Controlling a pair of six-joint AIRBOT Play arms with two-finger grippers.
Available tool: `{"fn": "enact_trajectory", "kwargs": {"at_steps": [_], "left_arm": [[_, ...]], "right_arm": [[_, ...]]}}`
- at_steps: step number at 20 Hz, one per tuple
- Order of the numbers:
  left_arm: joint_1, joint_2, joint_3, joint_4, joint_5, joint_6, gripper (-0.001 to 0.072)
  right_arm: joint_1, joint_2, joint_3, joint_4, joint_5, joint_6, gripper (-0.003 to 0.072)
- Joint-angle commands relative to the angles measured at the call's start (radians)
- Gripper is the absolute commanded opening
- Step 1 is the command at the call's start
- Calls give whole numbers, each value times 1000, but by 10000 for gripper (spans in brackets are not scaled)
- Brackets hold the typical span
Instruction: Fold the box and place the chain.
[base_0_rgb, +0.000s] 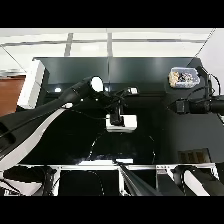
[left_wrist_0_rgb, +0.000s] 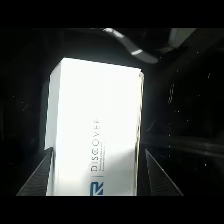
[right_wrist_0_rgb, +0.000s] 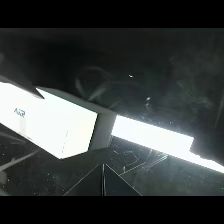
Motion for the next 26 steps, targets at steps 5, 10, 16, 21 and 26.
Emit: {"fn": "enact_trajectory", "kwargs": {"at_steps": [5,10,16,21,26], "left_arm": [[-92,-2,1,218,50,-113,710],[-139,-4,1,357,170,-235,707],[-76,103,58,604,-12,-462,303],[292,316,5,672,-359,-769,303],[787,486,-272,671,-373,-839,304]], "right_arm": [[0,1,1,0,-3,0,16],[0,0,1,0,-18,0,15],[-1,1,1,-35,-64,16,15],[-1,0,1,-34,-66,16,15],[-1,0,-2,-34,-73,16,15]]}}
